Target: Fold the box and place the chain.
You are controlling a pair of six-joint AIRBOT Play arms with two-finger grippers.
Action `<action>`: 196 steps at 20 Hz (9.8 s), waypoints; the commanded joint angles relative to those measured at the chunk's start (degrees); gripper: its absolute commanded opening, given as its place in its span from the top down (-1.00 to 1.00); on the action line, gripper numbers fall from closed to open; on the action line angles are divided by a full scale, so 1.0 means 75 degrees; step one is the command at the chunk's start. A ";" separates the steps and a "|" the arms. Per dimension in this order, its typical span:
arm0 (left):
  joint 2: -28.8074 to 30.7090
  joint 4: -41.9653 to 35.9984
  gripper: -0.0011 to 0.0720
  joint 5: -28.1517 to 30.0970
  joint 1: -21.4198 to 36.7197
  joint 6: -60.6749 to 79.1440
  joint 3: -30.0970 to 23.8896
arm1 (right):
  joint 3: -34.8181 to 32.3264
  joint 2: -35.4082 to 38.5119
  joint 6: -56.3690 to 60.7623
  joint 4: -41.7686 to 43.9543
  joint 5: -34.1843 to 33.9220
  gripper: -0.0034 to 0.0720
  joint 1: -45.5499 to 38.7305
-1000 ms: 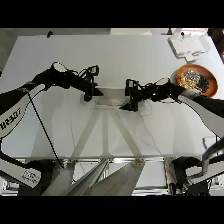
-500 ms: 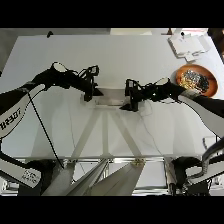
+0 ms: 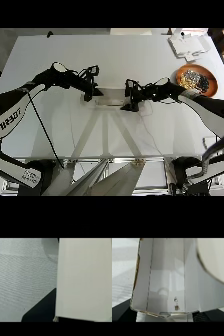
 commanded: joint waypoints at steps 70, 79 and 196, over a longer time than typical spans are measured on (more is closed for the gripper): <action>0.0766 -0.0863 0.94 -0.1545 0.0414 -0.2806 -0.0009 | 0.0015 0.0009 0.0221 -0.0184 -0.0163 -0.30 0.0096; -0.0568 -0.1180 0.94 0.0329 0.0385 -0.5030 -0.0009 | 0.0015 0.0009 0.0221 -0.0184 -0.0163 -0.30 0.0096; 0.2801 0.1877 0.95 0.0731 0.2087 -0.8786 -0.2789 | 0.0015 0.0009 0.0221 -0.0184 -0.0163 -0.30 0.0096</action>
